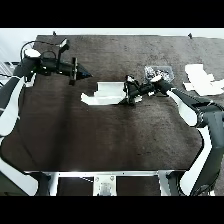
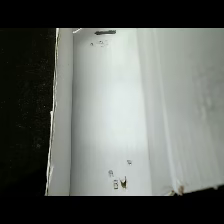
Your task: Fold the box and place the chain.
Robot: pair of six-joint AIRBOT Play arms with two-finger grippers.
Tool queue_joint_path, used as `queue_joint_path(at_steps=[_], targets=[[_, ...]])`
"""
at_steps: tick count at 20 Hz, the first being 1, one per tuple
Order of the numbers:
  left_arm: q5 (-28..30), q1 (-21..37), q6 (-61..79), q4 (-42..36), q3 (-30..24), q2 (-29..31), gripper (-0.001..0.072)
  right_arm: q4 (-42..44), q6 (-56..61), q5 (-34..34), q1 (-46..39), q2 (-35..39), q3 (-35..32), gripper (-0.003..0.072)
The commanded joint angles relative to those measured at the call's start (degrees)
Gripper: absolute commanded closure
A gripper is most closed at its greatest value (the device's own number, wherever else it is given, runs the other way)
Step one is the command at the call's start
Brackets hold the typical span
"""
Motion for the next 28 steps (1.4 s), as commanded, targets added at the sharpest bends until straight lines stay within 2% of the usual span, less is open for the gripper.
queue_joint_path(at_steps=[1, 2, 5, 6, 9, 12, 15, 18, 22, 28], targets=[[5.79, -3.58, 0.98, 1.64, -6.62, 4.94, 0.0696, 0.00, 0.00, 0.02, 0.00, 0.00, 0.02, 0.0142], [7.98, -4.57, 1.84, 1.64, -8.39, 4.92, 0.0696, 0.00, 0.00, 0.02, 0.00, 0.00, 0.02, 0.0141], [20.72, -7.17, 4.22, 1.62, -14.49, 4.90, 0.0696, 0.00, 0.00, 0.00, 0.00, 0.00, 0.02, 0.0141], [23.30, -7.76, 4.35, 1.62, -16.15, 4.90, 0.0695, 0.02, 0.00, 0.00, 0.00, 0.00, 0.02, 0.0141], [22.34, -8.04, 6.25, 1.18, -17.49, 3.39, 0.0695, 0.00, 0.00, 0.00, 0.00, 0.00, 0.02, 0.0141], [24.94, -8.07, 6.29, -0.44, -17.05, 0.81, 0.0695, 0.00, 0.00, 0.00, 0.00, 0.00, 0.02, 0.0141], [28.22, -9.40, 6.27, -0.90, -12.39, -1.62, 0.0696, 0.02, 0.00, 0.00, 0.00, 0.00, 0.02, 0.0141], [29.03, -10.80, 3.93, 0.90, -8.26, -3.93, 0.0695, 0.00, 0.00, 0.02, 0.00, 0.00, 0.02, 0.0141], [33.90, -10.80, 3.65, 1.60, -8.33, -3.98, 0.0694, 0.00, 0.00, 0.00, 0.00, 0.00, 0.02, 0.0141], [33.55, -10.80, 1.09, 1.66, -8.31, -7.91, 0.0693, 0.02, 0.00, 0.00, 0.00, 0.00, 0.02, 0.0141]])
